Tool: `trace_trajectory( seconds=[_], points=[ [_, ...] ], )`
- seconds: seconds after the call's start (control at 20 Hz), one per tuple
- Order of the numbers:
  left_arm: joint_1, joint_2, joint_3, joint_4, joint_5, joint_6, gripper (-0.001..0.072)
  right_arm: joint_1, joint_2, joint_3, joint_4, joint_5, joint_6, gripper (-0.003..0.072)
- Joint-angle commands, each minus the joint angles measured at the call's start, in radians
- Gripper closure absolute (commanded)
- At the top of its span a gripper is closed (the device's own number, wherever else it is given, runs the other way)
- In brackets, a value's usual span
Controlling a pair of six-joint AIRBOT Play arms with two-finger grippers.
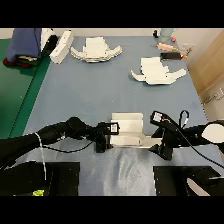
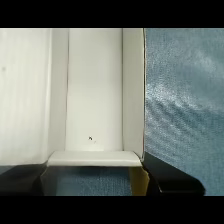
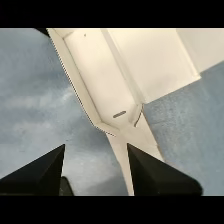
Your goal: Fold the box.
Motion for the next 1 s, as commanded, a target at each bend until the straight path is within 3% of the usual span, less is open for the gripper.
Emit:
trace_trajectory(
  seconds=[0.0, 0.4, 0.45, 0.55, 0.7, 0.8, 0.95],
  points=[
    [0.0, 0.0, 0.001, 0.0, 0.0, 0.0, 0.0164, 0.0, 0.006, -0.074, -0.064, -0.138, -0.292, 0.0076],
    [0.0, 0.0, 0.001, 0.0, 0.0, 0.0, 0.0165, 0.0, -0.063, -0.151, 0.055, -0.324, -0.441, 0.0108],
    [0.0, 0.0, 0.001, 0.0, 0.0, 0.0, 0.0164, 0.0, -0.071, -0.153, 0.07, -0.334, -0.455, 0.0164],
    [0.0, 0.0, 0.001, 0.0, 0.0, 0.0, 0.0165, 0.0, -0.093, -0.153, 0.111, -0.338, -0.479, 0.0205],
    [0.0, 0.0, 0.001, 0.0, 0.0, 0.0, 0.0164, 0.0, -0.124, -0.153, 0.156, -0.348, -0.525, 0.0393],
    [0.0, 0.0, 0.001, 0.0, 0.0, 0.0, 0.0164, 0.002, -0.136, -0.153, 0.214, -0.348, -0.551, 0.0464],
    [0.0, 0.0, 0.001, 0.0, 0.0, 0.0, 0.0164, 0.002, -0.142, -0.153, 0.263, -0.365, -0.609, 0.0474]
  ],
)
